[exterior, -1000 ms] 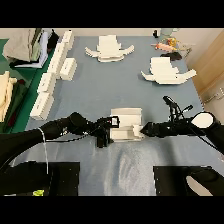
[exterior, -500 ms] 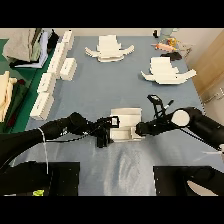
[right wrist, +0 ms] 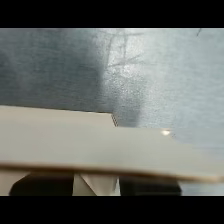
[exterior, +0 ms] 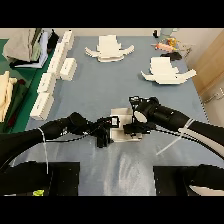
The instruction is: Fold the box.
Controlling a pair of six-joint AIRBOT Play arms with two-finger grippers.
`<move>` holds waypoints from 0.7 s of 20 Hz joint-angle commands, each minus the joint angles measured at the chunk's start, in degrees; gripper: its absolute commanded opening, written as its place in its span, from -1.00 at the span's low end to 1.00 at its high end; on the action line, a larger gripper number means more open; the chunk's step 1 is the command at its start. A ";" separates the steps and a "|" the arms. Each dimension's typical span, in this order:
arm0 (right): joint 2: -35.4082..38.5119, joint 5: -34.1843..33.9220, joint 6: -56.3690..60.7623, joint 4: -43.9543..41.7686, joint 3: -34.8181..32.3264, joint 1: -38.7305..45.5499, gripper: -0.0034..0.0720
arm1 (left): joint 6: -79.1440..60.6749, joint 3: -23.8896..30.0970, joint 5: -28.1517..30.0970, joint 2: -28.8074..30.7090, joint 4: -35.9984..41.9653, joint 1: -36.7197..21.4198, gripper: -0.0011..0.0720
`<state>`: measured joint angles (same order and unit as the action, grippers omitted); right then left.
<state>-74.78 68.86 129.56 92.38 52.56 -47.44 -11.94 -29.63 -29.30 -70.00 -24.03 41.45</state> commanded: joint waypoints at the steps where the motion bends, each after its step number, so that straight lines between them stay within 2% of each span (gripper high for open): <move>1: -3.67 3.04 6.49 2.80 2.01 -1.57 0.04 | -0.02 -0.02 0.04 0.00 0.00 0.00 0.45; 2: -3.74 3.45 7.08 3.41 2.01 -1.57 0.03 | -0.02 -0.02 0.02 0.00 0.00 0.00 0.45; 3: -3.74 3.78 7.13 4.39 2.01 -1.57 -0.37 | -0.02 -0.02 0.02 0.00 0.00 0.00 0.45; 4: -3.76 4.24 7.10 5.09 2.01 -1.57 -0.69 | -0.02 -0.02 0.02 0.00 0.00 0.00 0.45; 5: -3.76 4.79 7.08 5.84 2.01 -1.57 -0.89 | -0.02 -0.02 0.04 0.00 0.00 -0.02 0.45; 10: -3.72 5.53 6.91 6.19 2.05 -1.62 -0.89 | -0.02 -0.02 0.02 0.00 0.00 0.00 0.45; 11: -3.58 6.12 6.71 5.75 2.21 -1.62 -0.51 | -0.02 -0.02 0.02 0.00 0.00 0.00 0.45; 12: -3.21 6.60 5.42 4.68 2.25 -1.60 0.11 | -0.02 -0.02 0.02 0.00 0.00 0.00 0.45; 13: -2.64 7.23 3.89 4.04 2.25 -1.62 0.40 | -0.02 -0.02 0.04 0.00 0.00 0.00 0.45; 14: -1.88 8.22 3.19 4.07 2.25 -1.60 0.48 | 0.00 -0.02 0.02 0.00 0.00 0.00 0.45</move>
<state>-77.67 75.00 134.82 97.17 54.72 -49.12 -11.97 -29.63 -29.26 -70.00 -24.01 41.45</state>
